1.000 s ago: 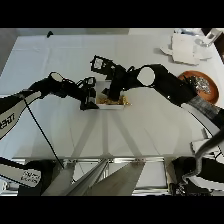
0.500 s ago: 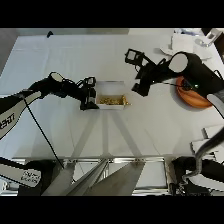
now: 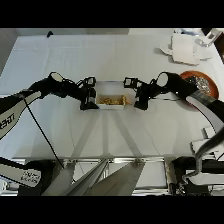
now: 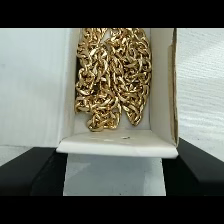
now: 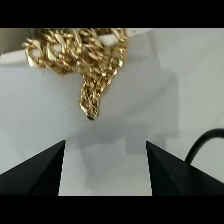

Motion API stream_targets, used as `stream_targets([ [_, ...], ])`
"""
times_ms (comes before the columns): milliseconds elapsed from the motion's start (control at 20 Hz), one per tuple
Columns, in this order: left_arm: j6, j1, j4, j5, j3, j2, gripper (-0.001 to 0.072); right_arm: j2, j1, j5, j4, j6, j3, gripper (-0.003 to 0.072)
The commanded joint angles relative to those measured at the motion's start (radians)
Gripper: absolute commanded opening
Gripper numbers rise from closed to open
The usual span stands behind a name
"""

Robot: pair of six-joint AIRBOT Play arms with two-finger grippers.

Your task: Fold the box and place the chain.

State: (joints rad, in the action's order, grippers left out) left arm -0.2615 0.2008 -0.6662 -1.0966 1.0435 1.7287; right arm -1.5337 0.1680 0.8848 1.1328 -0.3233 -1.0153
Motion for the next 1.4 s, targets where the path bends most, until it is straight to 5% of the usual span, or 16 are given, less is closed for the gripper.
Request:
stream_targets([
  [0, 0.0, 0.0, 0.0, 0.0, 0.0, 0.0, 0.0395, -0.048, 0.033, -0.043, -0.053, 0.023, 0.008, 0.0531],
  [200, 0.0, 0.0, 0.0, 0.0, 0.0, 0.0, 0.0395, -0.051, 0.066, -0.12, -0.066, 0.026, 0.008, 0.0509],
  [300, 0.0, 0.0, -0.001, 0.0, 0.0, 0.0, 0.0395, -0.053, 0.072, -0.142, -0.066, 0.026, 0.009, 0.0369],
  [450, 0.0, 0.0, 0.0, 0.0, 0.0, 0.0, 0.0395, -0.06, 0.074, -0.143, -0.065, 0.025, 0.009, 0.0273],
  [600, 0.0, 0.0, 0.0, 0.0, 0.0, 0.0, 0.0395, -0.061, 0.074, -0.121, -0.064, 0.024, 0.008, 0.0015],
  [1350, 0.0, 0.0, 0.0, 0.0, 0.0, 0.0, 0.0395, 0.18, 0.074, -0.097, -0.086, -0.072, 0.008, 0.0013],
])
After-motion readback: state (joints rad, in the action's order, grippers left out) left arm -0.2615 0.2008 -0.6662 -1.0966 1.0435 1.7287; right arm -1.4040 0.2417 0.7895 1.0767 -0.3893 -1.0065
